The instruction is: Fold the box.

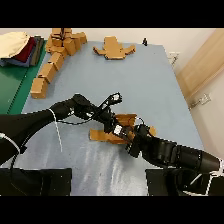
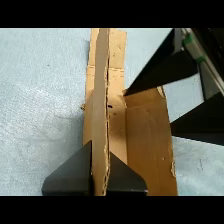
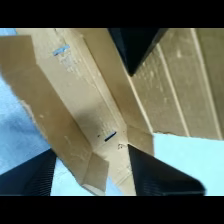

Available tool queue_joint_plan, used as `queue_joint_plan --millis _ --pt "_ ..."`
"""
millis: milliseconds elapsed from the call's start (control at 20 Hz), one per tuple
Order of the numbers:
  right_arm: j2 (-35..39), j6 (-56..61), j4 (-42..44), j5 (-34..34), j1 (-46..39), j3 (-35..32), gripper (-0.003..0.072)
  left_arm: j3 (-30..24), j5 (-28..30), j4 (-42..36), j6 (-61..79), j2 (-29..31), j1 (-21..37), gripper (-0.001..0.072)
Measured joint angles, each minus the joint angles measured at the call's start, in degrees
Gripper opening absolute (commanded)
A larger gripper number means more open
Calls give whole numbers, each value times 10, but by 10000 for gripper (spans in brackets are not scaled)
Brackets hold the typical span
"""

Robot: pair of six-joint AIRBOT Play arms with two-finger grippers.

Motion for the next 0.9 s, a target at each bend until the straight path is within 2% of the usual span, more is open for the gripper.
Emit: queue_joint_plan --millis 250,700,800,900 --pt "12 0 -9 0 -22 -5 720 0 0 0 0 0 0 12" --pt "65 -68 -17 46 -82 -39 720 0 0 0 0 0 0 12" --pt "69 -116 9 65 -112 -43 720 0 0 0 0 0 0 12" --pt "70 -214 76 92 -160 -47 720 0 0 0 0 0 0 12"
